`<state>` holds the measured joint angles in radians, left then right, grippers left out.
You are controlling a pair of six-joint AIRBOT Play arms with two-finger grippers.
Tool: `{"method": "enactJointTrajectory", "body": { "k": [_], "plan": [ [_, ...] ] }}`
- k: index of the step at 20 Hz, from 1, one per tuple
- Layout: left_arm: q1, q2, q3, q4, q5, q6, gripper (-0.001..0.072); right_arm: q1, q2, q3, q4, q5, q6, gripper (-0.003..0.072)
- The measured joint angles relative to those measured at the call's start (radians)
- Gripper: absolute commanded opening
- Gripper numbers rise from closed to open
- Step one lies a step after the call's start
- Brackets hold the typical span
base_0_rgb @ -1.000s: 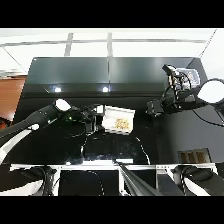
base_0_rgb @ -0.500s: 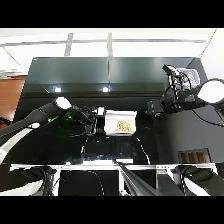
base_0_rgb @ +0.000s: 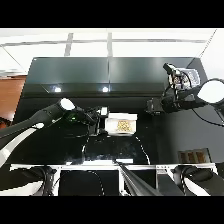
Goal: Fold the box and place the chain.
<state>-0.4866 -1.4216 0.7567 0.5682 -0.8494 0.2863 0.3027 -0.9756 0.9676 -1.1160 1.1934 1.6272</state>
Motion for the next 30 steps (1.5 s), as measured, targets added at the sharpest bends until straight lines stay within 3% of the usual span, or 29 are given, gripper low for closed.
{"method": "enactJointTrajectory", "body": {
  "k": [1,2,3,4,10,17,21,29,30],
  "plan": [
    [-0.004,-0.001,0.0,-0.001,0.003,0.0,0.044,0.002,0.0,0.0,0.0,-0.011,0.0,0.027],
    [-0.007,-0.003,0.0,-0.004,0.006,0.0,0.044,0.006,-0.001,-0.001,0.0,-0.027,0.0,0.0347],
    [-0.01,-0.003,0.0,-0.004,0.012,0.0,0.044,0.011,-0.005,-0.002,0.0,-0.05,0.0,0.0637],
    [-0.011,-0.005,0.0,-0.005,0.016,0.0,0.044,0.018,-0.01,-0.002,0.004,-0.07,-0.001,0.0659],
    [-0.015,-0.005,0.001,-0.004,0.026,-0.001,0.0441,0.077,-0.117,-0.005,0.039,-0.161,-0.178,0.0655],
    [-0.015,-0.005,0.001,-0.001,0.028,-0.001,0.0441,0.112,-0.167,-0.002,0.071,-0.075,-0.785,0.0654],
    [-0.015,-0.005,0.001,-0.001,0.029,-0.001,0.044,0.116,-0.187,-0.034,0.162,-0.092,-1.035,0.0654],
    [-0.015,-0.006,0.001,-0.001,0.031,-0.001,0.0441,0.118,-0.224,-0.085,0.236,-0.15,-1.237,0.0652],
    [-0.015,-0.006,0.001,-0.001,0.031,-0.001,0.0441,0.118,-0.225,-0.087,0.247,-0.154,-1.246,0.0572]
  ]
}}
